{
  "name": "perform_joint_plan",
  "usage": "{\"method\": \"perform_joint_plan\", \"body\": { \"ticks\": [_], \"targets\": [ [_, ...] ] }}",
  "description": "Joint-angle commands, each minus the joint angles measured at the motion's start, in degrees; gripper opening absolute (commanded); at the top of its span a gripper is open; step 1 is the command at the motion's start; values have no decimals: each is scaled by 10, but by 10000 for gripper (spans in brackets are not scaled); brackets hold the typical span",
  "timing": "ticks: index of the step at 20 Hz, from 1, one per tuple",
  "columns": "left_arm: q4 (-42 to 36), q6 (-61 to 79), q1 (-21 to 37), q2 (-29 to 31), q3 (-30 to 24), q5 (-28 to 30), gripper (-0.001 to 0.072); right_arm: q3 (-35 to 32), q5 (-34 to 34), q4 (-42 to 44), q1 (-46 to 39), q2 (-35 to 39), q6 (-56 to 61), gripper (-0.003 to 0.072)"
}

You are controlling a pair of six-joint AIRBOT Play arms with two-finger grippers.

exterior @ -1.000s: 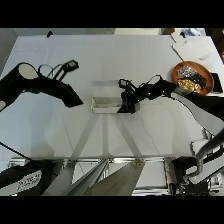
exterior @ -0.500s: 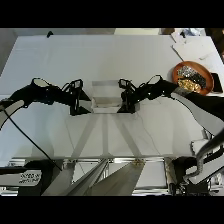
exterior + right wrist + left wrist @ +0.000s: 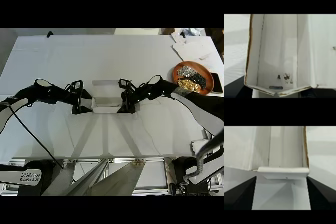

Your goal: Fold the box and place the chain.

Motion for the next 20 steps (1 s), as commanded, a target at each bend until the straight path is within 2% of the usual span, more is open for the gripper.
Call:
{"method": "perform_joint_plan", "body": {
  "ticks": [1,10,16,20],
  "targets": [
    [4,-10,0,-7,28,-28,709,1,0,-1,0,0,-1,530],
    [22,-5,-9,-17,33,-49,708,1,0,-1,0,0,-1,530],
    [12,-3,-16,-26,33,-16,707,1,0,-1,0,0,-1,530],
    [2,-3,-42,-45,33,-2,707,1,0,-1,0,0,-1,530]
  ]
}}
